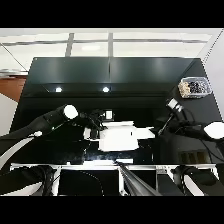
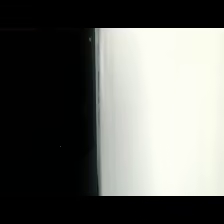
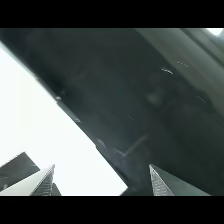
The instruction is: Fold the box and place the chain.
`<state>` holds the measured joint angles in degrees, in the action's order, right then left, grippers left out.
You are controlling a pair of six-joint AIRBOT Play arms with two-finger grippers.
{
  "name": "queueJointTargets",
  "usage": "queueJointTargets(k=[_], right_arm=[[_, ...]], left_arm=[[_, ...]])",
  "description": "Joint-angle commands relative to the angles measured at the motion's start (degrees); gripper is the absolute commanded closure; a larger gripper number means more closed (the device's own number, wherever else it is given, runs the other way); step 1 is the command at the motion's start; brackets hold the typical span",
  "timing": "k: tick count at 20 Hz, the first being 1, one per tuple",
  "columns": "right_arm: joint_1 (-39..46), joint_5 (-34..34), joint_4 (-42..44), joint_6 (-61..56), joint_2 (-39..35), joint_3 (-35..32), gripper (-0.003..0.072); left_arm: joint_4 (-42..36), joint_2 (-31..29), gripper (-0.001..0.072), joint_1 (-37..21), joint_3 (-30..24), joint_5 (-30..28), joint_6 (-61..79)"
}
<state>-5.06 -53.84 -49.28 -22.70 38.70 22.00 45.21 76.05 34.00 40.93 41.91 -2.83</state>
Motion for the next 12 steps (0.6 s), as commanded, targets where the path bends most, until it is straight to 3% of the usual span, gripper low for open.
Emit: queueJointTargets(k=[1, 6, 12], right_arm=[[-7.1, 4.2, 2.2, 9.7, 0.0, -3.1, -0.0025], [-13.4, 5.7, -5.0, 10.8, 0.1, -3.9, -0.0025], [-17.8, 5.4, -5.9, 10.8, 3.3, -4.0, -0.0026]], left_arm=[[1.2, 0.0, 0.0676, 0.5, 0.1, -0.7, -0.6], [1.3, 0.1, 0.0676, 0.5, 2.7, 3.8, -0.7], [2.5, 1.0, 0.0676, 0.5, 2.9, 3.7, -1.8]])
